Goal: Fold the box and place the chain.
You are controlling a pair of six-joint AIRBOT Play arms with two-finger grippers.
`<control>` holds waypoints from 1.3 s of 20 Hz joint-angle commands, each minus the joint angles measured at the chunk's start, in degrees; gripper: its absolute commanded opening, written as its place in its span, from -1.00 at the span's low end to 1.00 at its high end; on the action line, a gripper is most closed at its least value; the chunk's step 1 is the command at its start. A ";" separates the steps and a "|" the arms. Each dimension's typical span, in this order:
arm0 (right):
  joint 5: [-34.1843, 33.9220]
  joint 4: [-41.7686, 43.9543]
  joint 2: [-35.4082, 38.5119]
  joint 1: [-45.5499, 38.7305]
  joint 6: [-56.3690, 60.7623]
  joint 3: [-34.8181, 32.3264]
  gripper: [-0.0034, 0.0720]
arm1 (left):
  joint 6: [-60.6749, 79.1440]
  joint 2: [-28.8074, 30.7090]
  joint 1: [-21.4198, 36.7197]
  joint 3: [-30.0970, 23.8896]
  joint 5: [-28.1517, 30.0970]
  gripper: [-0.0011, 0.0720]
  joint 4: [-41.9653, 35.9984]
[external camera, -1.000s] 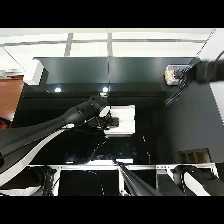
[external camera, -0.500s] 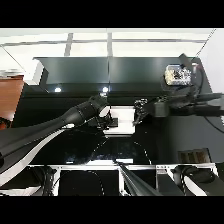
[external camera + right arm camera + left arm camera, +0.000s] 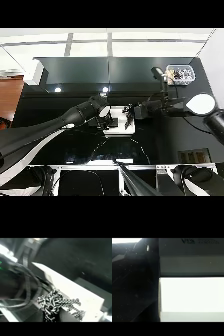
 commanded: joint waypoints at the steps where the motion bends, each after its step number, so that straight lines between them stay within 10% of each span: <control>1: -1.77 -2.16 -3.89 0.59 -0.02 -1.25 -0.87 | 0.00 0.00 0.02 -0.02 0.07 -0.90 0.17; 5: -1.03 -2.97 -5.16 0.57 -0.02 -1.99 -0.10 | 0.00 0.00 0.02 -0.02 0.07 -0.90 0.20; 17: 14.25 -17.05 0.28 -14.58 -1.29 -1.79 -0.10 | -0.07 0.07 0.02 0.28 1.31 -0.87 -0.07; 19: 14.34 -16.94 0.31 -14.56 -1.66 -2.08 -0.10 | -0.04 0.44 -0.11 1.44 -1.36 0.43 0.22; 26: 13.70 -16.96 0.31 -14.56 -2.60 -2.12 -0.10 | 9.44 13.09 -0.42 -0.15 -8.35 0.53 13.40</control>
